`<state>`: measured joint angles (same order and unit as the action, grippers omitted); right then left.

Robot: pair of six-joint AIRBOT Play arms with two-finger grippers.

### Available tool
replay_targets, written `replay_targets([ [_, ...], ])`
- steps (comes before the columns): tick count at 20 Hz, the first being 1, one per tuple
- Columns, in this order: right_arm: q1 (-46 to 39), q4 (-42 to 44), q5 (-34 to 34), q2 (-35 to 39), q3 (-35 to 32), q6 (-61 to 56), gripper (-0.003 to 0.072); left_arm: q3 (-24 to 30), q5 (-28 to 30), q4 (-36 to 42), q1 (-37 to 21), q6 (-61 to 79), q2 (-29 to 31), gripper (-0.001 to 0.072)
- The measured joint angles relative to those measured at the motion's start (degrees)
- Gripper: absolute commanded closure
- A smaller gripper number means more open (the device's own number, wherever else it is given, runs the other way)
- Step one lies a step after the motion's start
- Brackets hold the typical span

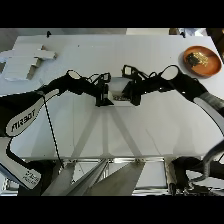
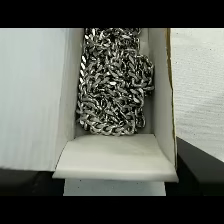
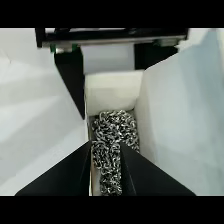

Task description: Fold the box and place the chain.

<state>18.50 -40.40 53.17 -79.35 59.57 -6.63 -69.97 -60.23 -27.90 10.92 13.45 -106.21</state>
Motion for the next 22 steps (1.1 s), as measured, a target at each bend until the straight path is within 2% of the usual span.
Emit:
replay_targets([
  [2, -2.01, 2.64, 0.15, 2.51, 0.04, -2.43, 0.0505, 0.00, 0.00, 0.02, 0.00, 0.00, 0.00, 0.0234],
  [4, -4.76, 5.88, 0.17, 4.13, 0.11, -5.01, 0.0380, 0.00, 0.00, 0.02, 0.00, 0.00, 0.00, 0.0234],
  [9, -11.87, 10.64, -3.54, 4.72, 0.72, -17.59, 0.0372, 0.00, 0.00, 0.00, 0.00, 0.00, 0.00, 0.0234],
  [14, -16.00, 11.98, -4.63, -2.99, 6.67, -28.68, 0.0371, 0.00, 0.00, 0.02, 0.00, 0.00, 0.00, 0.0234],
  [18, -16.09, 12.61, 0.48, -11.47, 12.37, -32.87, 0.0371, 0.00, 0.00, 0.02, 0.00, 0.00, 0.00, 0.0234],
  [22, -15.28, 13.00, 7.17, -15.23, 14.49, -32.52, 0.0371, 0.00, 0.02, 0.00, 0.00, 0.00, 0.00, 0.0234],
])
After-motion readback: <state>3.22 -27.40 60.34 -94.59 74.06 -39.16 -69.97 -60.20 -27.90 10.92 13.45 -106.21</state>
